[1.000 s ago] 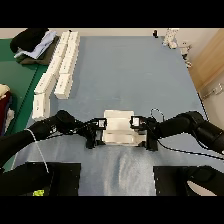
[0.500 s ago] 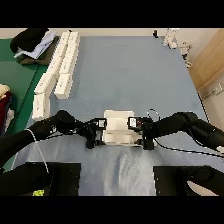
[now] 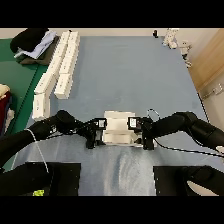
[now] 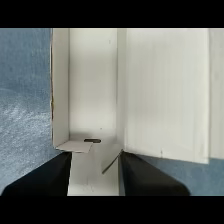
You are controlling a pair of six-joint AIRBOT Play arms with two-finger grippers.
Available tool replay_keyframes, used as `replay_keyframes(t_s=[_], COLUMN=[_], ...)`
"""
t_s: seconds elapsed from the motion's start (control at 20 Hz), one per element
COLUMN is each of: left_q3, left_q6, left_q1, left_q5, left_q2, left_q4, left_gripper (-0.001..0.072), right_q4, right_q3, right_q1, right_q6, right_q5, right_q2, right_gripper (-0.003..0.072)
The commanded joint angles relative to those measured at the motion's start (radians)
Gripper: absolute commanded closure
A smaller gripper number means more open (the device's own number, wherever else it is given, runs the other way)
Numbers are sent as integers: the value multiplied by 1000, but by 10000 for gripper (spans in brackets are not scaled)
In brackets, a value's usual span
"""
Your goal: Fold the box.
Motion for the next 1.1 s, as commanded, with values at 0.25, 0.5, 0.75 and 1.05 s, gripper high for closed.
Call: replay_keyframes(t_s=[0.25,0.5,0.75,1.05], left_q3=[0,0,0,0], left_q6=[0,0,0,0], left_q1=[0,0,0,0], left_q5=[1,1,1,1], left_q2=[0,0,0,0], left_q4=[0,0,0,0], left_gripper=[296,296,296,296], right_q4=[-68,17,29,88], right_q3=[0,0,0,0], right_q1=[0,9,45,50], right_q6=[78,74,74,32], right_q5=[-5,-18,47,93], right_q2=[0,-1,-14,-64], right_gripper=[183,434,548,475])
